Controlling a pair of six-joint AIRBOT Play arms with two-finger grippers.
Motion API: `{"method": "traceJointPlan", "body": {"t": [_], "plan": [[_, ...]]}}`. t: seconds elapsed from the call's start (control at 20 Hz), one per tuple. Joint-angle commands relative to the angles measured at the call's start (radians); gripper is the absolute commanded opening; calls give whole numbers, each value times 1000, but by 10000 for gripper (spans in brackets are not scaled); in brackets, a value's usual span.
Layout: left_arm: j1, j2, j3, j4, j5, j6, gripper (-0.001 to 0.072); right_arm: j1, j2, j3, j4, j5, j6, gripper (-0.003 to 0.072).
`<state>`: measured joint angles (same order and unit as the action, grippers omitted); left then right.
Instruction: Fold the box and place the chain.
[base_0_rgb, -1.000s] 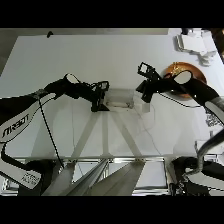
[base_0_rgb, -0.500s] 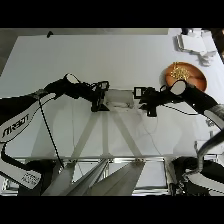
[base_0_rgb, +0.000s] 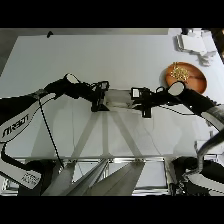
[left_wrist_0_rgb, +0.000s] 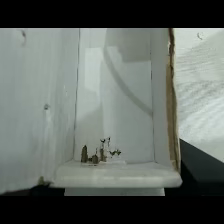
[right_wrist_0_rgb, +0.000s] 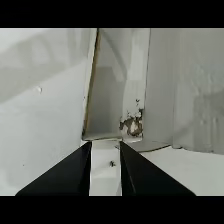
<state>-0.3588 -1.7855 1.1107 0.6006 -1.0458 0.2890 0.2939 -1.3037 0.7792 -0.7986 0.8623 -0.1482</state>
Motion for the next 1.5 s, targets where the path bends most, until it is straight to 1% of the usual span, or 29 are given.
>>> {"method": "traceJointPlan", "body": {"t": [0.0,0.2,0.35,0.4,0.45,0.6,0.75,0.85,0.9,1.05,1.15,1.2,1.25,1.3,1.4,1.45], "plan": [[0,1,0,0,1,0,158,2,-21,0,79,-13,-19,177],[0,1,-1,0,0,0,158,2,-66,0,108,-16,-18,171],[0,1,0,0,1,0,158,2,-64,0,108,-18,-18,151],[0,1,0,0,0,0,158,2,-61,0,107,-16,-18,38],[0,1,0,0,0,0,158,2,-55,0,108,-15,-18,10],[0,1,0,0,0,0,158,1,-17,0,100,-9,-16,10],[0,1,0,-1,0,0,158,-22,82,0,76,-11,64,9],[0,1,0,0,0,0,158,-66,175,0,32,-18,158,9],[0,1,0,0,0,0,158,-98,227,0,-4,-18,238,8],[0,1,0,0,1,0,158,-220,338,0,-154,-10,636,8],[0,1,0,0,1,0,158,-303,346,-1,-228,46,883,5],[0,1,0,0,0,0,158,-344,336,-8,-240,92,965,5],[0,1,0,0,0,0,158,-378,322,-20,-238,135,1014,4],[0,1,0,0,0,0,158,-396,308,-39,-231,149,1036,4],[0,1,0,0,0,0,158,-401,277,-94,-190,137,1064,2],[0,1,0,0,0,0,158,-401,256,-131,-144,127,1064,1]]}}
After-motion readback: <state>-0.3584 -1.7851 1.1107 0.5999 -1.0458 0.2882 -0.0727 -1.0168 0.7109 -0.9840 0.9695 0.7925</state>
